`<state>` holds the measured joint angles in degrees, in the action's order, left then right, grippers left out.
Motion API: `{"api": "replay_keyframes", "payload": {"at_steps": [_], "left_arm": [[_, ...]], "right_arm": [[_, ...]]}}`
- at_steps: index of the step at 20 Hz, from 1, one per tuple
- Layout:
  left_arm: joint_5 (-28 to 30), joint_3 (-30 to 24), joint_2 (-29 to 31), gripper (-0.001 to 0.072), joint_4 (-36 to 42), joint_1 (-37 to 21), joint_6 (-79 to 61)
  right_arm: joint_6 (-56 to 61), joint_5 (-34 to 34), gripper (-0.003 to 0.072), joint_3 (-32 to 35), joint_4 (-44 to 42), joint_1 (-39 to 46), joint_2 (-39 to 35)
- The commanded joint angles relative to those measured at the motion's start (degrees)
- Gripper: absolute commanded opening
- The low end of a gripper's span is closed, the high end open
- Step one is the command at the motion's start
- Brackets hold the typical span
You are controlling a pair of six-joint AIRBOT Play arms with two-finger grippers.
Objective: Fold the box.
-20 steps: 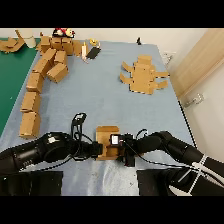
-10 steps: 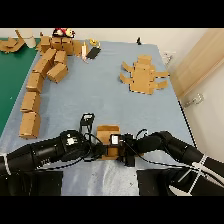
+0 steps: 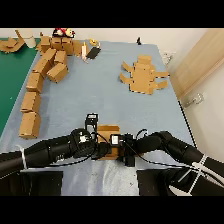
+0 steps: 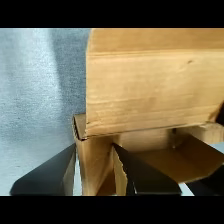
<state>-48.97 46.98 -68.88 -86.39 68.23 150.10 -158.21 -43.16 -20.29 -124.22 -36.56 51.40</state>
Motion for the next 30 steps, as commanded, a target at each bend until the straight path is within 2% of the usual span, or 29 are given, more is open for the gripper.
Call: {"api": "replay_keyframes", "payload": {"at_steps": [1,6,12,13,14,15,17,24,25,26,27,30], "left_arm": [[-0.92,0.33,-1.57,0.0364,0.22,0.02,0.63],[-0.92,0.33,-3.89,0.0363,0.22,0.02,0.59],[0.52,0.44,-3.98,0.0358,0.15,0.02,-0.52],[0.52,0.44,-3.98,0.0262,0.17,0.02,-0.52],[0.61,0.44,-3.98,0.0097,0.17,0.02,-0.55],[0.81,0.44,-3.98,0.0042,0.17,0.02,-0.57],[0.98,0.44,-3.98,0.0012,0.31,0.02,-0.52],[2.51,0.46,-3.98,0.0014,0.66,0.02,-0.55],[2.56,0.46,-3.98,0.0103,0.66,0.02,-0.55],[2.49,0.46,-3.98,0.0432,0.66,0.02,-0.50],[2.47,0.46,-3.93,0.0561,0.66,0.02,-0.50],[2.40,0.46,-3.13,0.0560,0.63,-0.07,-0.52]], "right_arm": [[0.02,0.02,0.0451,0.00,-0.02,0.02,-0.02],[0.02,0.02,0.0451,0.00,-0.02,0.02,-0.02],[0.04,0.02,0.0451,0.00,-0.02,0.02,-0.02],[0.02,0.02,0.0451,0.00,-0.02,0.02,-0.02],[0.02,0.02,0.0452,0.00,0.00,0.02,-0.02],[0.02,0.02,0.0451,0.00,-0.02,0.02,-0.02],[0.04,0.02,0.0451,0.00,-0.02,0.02,-0.02],[0.02,0.02,0.0451,0.00,-0.02,0.02,-0.02],[0.02,0.02,0.0451,0.00,-0.02,0.02,-0.02],[0.02,0.02,0.0451,0.00,-0.02,0.02,-0.02],[0.02,0.02,0.0451,0.00,-0.02,0.02,-0.02],[0.02,0.02,0.0451,0.00,0.00,0.02,-0.02]]}}
